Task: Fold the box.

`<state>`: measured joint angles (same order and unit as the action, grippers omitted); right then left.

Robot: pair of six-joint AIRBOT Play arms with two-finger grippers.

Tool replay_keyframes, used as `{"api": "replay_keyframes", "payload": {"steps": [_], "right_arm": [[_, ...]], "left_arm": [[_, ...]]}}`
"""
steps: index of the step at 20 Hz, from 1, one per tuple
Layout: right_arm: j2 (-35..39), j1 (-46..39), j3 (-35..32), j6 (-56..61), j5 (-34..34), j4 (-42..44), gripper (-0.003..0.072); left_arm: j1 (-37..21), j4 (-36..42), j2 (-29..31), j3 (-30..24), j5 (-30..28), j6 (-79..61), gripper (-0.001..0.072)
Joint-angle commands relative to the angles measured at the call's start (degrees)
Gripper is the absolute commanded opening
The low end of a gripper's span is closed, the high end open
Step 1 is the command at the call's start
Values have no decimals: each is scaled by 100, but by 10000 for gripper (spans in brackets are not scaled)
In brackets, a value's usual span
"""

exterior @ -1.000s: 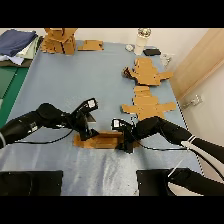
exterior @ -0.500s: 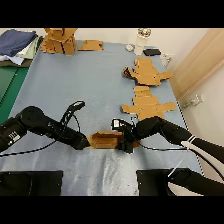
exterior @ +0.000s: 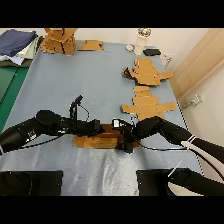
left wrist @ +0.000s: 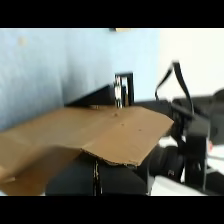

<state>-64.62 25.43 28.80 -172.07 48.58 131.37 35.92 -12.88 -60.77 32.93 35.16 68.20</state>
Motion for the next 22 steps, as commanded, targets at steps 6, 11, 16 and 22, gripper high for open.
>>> {"api": "replay_keyframes", "payload": {"steps": [6, 11, 16, 22], "right_arm": [[0, 2, 0, 2, -2, 0, 516], [0, 2, 0, 2, -2, 0, 516], [0, 2, 0, 2, -2, 0, 515], [0, 2, 0, 2, -2, 0, 516]], "left_arm": [[17, 72, -966, 269, -551, -90, 13], [4, -302, -1174, 400, -680, -68, 12], [4, -1263, -1499, 656, -313, 581, 12], [-57, -1829, -1591, 940, -4, 944, 12]]}}
